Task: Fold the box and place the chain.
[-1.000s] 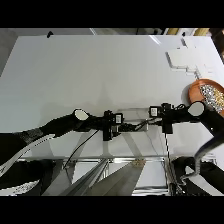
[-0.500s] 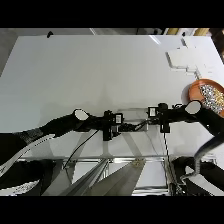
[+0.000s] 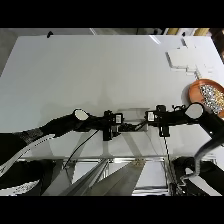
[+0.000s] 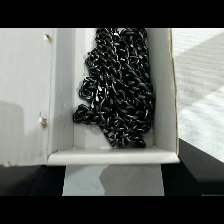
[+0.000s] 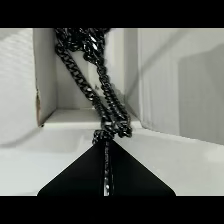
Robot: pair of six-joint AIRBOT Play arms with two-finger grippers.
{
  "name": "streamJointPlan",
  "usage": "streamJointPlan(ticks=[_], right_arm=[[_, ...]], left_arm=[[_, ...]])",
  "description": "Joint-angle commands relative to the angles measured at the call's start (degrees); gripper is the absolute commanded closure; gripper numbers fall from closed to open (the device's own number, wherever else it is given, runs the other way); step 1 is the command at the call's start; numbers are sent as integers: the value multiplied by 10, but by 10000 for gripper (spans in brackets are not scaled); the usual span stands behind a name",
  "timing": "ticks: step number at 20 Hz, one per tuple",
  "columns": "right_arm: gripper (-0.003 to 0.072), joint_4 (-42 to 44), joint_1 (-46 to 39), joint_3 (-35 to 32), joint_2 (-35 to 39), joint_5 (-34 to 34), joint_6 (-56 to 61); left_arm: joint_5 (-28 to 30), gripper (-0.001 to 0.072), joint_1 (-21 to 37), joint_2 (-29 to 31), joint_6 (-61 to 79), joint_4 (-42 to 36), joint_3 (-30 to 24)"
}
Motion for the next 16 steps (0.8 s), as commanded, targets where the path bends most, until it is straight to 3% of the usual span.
streamJointPlan(ticks=[1, 4, 8, 12, 16], right_arm=[[670, -46, 14, 0, 42, 28, 60], [670, -30, 14, 0, 110, 84, 97], [670, 105, 14, 0, 179, 88, 89], [670, 189, 43, 0, 183, 37, 73], [670, 191, 166, 0, 172, -77, 74]], left_arm=[[0, 506, 0, 0, 0, 0, 0], [0, 505, 0, 0, 0, 0, 0], [0, 505, 0, 0, 0, 0, 0], [0, 506, 0, 0, 0, 0, 0], [0, 506, 0, 0, 0, 0, 0]])
